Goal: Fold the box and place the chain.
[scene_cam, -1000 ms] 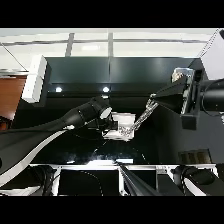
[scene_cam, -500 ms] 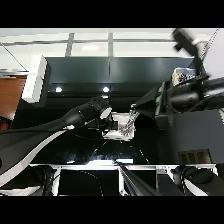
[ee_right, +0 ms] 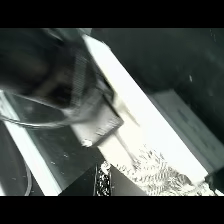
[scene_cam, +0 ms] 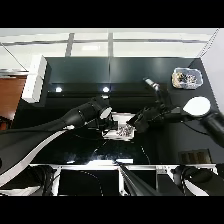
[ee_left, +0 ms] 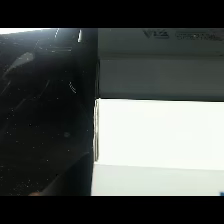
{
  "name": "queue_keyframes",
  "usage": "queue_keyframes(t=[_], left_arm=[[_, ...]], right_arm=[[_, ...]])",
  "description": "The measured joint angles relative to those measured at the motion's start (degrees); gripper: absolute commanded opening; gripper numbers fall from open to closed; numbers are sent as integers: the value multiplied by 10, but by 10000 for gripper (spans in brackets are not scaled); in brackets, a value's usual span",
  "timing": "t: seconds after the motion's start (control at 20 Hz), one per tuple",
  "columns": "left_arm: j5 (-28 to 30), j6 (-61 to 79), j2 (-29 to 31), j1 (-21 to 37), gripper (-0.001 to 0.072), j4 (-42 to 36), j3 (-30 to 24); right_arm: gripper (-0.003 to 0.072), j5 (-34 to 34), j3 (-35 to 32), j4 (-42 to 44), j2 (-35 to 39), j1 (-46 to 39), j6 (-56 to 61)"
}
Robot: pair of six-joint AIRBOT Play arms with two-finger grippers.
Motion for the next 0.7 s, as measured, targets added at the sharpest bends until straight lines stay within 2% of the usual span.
queue_keyframes(t=[0.05,0.1,0.2,0.4,0.45,0.6,0.7], left_arm=[[0,0,0,0,30,0,0],[0,0,0,0,30,0,0],[0,0,0,0,31,0,0],[0,0,0,0,30,0,0],[0,0,0,0,31,0,0],[-1,0,0,0,31,0,0],[-1,0,0,0,31,0,0]], right_arm=[[510,-12,-7,3,-7,0,-2],[590,-18,-11,2,-11,-2,-4],[590,-11,-13,1,-13,-23,-16],[600,53,-24,-22,19,-120,-79],[686,58,-35,-34,26,-142,-106],[700,47,-84,-41,33,-166,-225],[698,11,-118,-29,30,-154,-322]])
